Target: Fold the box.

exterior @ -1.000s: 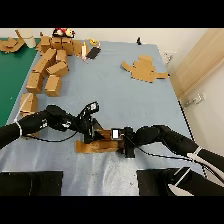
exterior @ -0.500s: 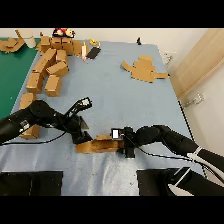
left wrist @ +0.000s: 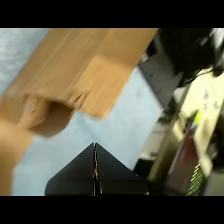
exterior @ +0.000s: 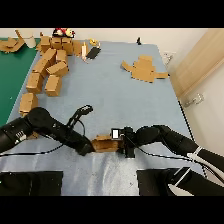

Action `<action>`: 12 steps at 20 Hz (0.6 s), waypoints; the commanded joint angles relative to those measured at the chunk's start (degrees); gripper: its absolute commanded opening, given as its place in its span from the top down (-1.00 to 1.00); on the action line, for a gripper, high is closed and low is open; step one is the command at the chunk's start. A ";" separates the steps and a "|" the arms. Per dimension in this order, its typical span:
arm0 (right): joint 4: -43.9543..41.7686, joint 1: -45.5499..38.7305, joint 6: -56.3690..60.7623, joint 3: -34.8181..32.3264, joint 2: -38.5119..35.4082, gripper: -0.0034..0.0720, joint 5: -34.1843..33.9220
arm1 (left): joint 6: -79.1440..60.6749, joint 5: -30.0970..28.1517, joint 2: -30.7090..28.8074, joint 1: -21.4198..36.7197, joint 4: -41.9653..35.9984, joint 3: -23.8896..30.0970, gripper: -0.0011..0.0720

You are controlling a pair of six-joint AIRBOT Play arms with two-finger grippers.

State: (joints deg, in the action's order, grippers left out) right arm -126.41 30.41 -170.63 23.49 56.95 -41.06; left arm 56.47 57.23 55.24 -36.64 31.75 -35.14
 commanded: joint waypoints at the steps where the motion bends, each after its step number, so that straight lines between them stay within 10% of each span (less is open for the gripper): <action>1: 0.17 0.02 0.00 0.00 0.02 -0.35 0.00 | 4.57 -14.43 1.70 -3.61 -12.74 0.76 0.94; 12: 0.17 0.02 0.00 0.00 0.00 -0.35 0.00 | 5.29 -28.17 17.75 -3.63 -15.19 -2.89 0.95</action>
State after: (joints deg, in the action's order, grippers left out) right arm -126.23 30.41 -170.63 23.49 56.95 -41.06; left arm 61.36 30.70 69.93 -40.18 16.93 -37.12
